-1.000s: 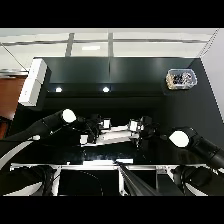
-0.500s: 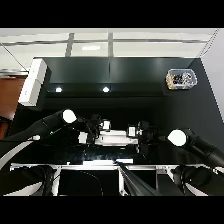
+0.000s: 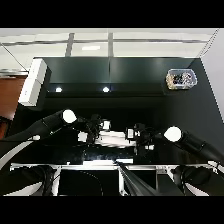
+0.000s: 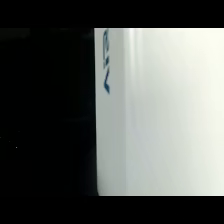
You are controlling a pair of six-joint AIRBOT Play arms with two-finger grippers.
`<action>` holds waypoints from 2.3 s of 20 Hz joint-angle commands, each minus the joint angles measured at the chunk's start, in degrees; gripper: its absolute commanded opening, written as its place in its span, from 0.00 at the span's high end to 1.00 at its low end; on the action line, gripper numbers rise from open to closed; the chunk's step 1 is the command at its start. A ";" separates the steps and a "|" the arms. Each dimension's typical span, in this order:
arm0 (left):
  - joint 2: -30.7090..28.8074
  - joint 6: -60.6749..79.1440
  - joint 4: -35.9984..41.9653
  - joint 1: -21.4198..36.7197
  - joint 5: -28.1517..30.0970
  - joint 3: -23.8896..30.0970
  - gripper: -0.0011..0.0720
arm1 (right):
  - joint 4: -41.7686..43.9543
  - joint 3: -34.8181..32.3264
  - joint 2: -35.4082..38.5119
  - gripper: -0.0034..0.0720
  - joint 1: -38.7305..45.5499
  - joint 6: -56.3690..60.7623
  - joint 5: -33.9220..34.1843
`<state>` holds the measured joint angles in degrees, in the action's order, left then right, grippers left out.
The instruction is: Fold the box and place the chain.
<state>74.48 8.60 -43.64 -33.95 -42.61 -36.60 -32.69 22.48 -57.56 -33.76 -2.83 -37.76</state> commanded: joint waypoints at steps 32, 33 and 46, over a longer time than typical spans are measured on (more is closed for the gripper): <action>0.02 -0.11 0.20 0.04 0.17 -0.04 0.95 | 2.43 0.20 -6.27 0.13 5.84 -8.33 -1.86; 0.02 -0.11 0.20 0.04 0.17 -0.04 0.95 | 2.40 0.20 -6.27 0.13 5.84 -8.33 -1.86; 0.02 -0.11 0.20 0.02 0.17 -0.04 0.95 | 1.11 0.33 -6.58 0.13 4.61 -5.99 0.28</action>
<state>74.48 8.49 -43.44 -33.93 -42.37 -36.60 -31.42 22.79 -64.12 -29.10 -9.17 -37.85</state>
